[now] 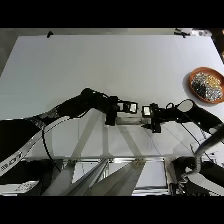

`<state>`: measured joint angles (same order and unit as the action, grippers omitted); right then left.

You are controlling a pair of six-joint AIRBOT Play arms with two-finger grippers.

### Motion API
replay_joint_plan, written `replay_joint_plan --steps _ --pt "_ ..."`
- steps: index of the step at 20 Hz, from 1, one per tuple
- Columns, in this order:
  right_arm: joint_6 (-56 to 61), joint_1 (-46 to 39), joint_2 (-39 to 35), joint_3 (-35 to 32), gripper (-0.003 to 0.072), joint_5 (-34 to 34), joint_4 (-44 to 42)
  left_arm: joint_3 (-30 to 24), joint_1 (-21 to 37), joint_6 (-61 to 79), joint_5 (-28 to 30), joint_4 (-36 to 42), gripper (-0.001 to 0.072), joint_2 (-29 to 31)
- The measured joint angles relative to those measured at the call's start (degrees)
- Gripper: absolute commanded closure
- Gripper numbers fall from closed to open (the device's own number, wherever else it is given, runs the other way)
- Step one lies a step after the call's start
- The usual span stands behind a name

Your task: Fold the box and place the chain.

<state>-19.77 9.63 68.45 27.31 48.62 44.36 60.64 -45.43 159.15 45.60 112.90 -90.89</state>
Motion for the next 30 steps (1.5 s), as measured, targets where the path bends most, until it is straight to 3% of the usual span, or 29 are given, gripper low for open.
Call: replay_joint_plan --steps 7,8,11,17,19,22,28,29,30 --pt "0.0 0.0 0.0 0.0 0.0253 0.02 0.02 -0.02 0.0 0.0 -0.39 0.2 0.0695 0.0" --pt "0.0 0.0 0.0 0.0 0.0253 0.04 0.02 -0.02 0.0 0.0 -0.42 0.33 0.0669 0.0" --pt "-0.2 0.02 0.0 0.0 0.0253 0.57 0.22 -0.09 0.02 -0.17 -0.26 -0.35 0.027 0.0" --pt "-0.17 0.04 0.0 -0.04 0.0253 0.39 0.22 -0.02 0.11 -0.17 0.46 0.26 0.0245 2.8" --pt "-0.07 0.04 0.0 -0.04 0.0253 0.28 0.15 -0.02 0.17 -0.2 0.59 0.26 0.0155 4.66" --pt "-0.02 0.04 0.0 -0.07 0.0253 0.15 0.09 -0.02 0.61 -0.52 1.99 -0.7 0.0077 7.87" --pt "0.17 0.04 0.0 -0.07 0.0253 -0.15 -0.04 -0.02 3.39 -12.66 8.81 -13.14 0.01 15.17" --pt "0.15 0.04 0.0 -0.07 0.0253 -0.15 -0.04 -0.02 4.04 -15.37 10.29 -14.99 0.0202 16.55" --pt "0.13 0.04 0.0 -0.04 0.0253 -0.13 -0.04 -0.02 4.72 -17.81 12.15 -15.93 0.0381 18.05"
